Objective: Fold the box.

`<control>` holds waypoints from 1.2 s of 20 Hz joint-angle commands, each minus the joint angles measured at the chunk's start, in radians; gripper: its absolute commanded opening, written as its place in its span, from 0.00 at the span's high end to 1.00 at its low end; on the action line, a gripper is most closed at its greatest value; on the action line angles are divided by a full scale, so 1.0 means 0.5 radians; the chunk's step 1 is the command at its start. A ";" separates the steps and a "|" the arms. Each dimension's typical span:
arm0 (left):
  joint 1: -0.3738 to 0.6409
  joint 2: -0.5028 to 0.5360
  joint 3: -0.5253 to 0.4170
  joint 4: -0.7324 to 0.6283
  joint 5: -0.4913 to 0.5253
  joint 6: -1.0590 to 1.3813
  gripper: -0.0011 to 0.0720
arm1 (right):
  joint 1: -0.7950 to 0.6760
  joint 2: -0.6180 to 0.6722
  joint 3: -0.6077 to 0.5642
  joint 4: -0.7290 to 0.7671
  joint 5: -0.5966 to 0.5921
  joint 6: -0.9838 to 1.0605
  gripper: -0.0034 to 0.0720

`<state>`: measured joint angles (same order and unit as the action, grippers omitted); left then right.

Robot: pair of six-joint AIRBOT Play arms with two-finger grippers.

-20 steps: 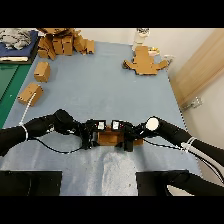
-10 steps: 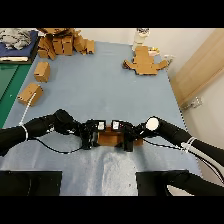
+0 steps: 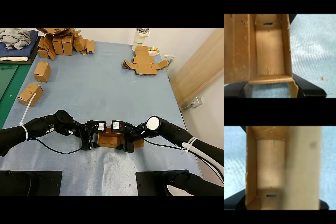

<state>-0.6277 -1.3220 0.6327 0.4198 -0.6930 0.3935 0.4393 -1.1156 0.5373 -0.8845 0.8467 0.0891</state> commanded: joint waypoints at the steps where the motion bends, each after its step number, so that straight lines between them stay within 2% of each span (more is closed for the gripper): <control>1: -0.001 0.001 0.000 -0.002 0.009 -0.002 0.34 | -0.011 0.031 0.003 -0.070 0.095 0.081 0.00; 9: -0.001 0.001 0.000 -0.002 0.009 -0.002 0.34 | -0.027 0.178 0.004 -0.323 0.156 0.275 0.00; 14: -0.001 0.001 0.000 -0.002 0.009 -0.002 0.34 | -0.188 0.330 0.004 -0.441 0.269 0.391 0.00; 18: -0.001 0.001 0.000 -0.002 0.009 -0.002 0.34 | -0.310 0.523 0.004 -0.472 0.410 0.493 0.00; 22: -0.001 0.001 0.000 -0.002 0.009 -0.002 0.34 | -0.320 0.757 0.004 -0.417 0.544 0.835 0.00; 23: -0.001 0.001 0.000 -0.002 0.009 -0.002 0.34 | -0.320 0.819 0.003 -0.335 0.597 0.960 0.09; 24: -0.001 0.001 0.000 -0.002 0.009 -0.002 0.34 | -0.319 0.879 0.003 -0.199 0.663 1.106 0.29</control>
